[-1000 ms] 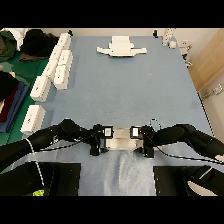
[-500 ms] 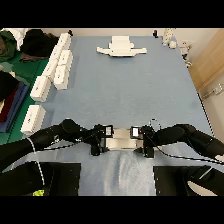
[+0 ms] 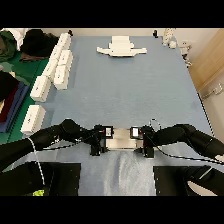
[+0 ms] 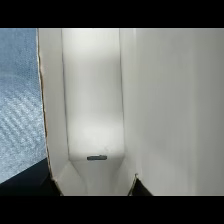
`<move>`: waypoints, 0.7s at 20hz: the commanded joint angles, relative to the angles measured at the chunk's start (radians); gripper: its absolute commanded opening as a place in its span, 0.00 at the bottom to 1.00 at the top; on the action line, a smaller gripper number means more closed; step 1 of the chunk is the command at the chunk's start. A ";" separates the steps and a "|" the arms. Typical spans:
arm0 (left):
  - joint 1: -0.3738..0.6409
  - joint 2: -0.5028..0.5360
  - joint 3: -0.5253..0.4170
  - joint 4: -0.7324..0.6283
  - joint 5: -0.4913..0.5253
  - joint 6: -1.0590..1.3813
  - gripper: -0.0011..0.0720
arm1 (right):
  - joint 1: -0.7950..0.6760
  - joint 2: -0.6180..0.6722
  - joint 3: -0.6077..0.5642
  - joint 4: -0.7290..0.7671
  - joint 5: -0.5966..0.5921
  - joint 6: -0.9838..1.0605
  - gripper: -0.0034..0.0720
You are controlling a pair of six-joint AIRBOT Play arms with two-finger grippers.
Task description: Fold the box.
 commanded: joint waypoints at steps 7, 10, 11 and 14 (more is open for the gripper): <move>0.000 -0.001 0.002 0.000 -0.002 0.003 0.97 | 0.000 0.000 0.000 0.000 0.000 0.001 0.72; 0.000 -0.001 0.009 0.002 -0.002 0.004 0.55 | 0.000 0.000 0.000 0.000 0.000 0.001 0.72; 0.000 -0.001 0.011 0.001 -0.002 0.004 0.54 | 0.000 0.000 0.000 0.000 0.000 0.001 0.72; 0.000 -0.001 0.010 0.001 -0.002 0.003 0.54 | 0.000 0.000 0.000 0.000 0.000 0.001 0.72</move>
